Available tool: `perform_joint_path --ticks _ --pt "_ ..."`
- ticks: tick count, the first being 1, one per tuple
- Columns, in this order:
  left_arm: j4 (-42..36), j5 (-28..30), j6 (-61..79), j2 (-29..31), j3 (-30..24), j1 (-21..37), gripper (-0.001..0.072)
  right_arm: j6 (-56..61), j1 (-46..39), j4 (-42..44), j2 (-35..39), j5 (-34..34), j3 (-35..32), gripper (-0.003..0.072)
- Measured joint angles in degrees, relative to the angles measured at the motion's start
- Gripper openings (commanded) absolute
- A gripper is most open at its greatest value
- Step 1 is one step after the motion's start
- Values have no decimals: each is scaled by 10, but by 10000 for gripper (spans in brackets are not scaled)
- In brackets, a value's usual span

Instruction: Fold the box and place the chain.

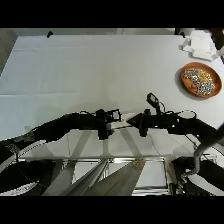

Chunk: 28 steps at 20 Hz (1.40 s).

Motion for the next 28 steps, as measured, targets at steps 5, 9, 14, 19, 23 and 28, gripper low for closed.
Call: perform_joint_path --ticks 5,9,14,19,23,28 --pt "0 -1 0 0 0 0 331 119 0 -83 107 -14 13 8" --pt "0 -1 0 0 0 0 331 451 0 -405 142 -21 55 7" --pt "0 -2 0 0 0 0 331 789 0 -739 151 74 89 11" --pt "0 -2 0 0 0 0 330 972 0 -838 144 197 96 13" --pt "0 -2 0 0 0 0 11 1055 0 -845 142 257 97 13" --pt "0 -3 -9 40 0 5 6 1092 0 -816 141 277 97 13"
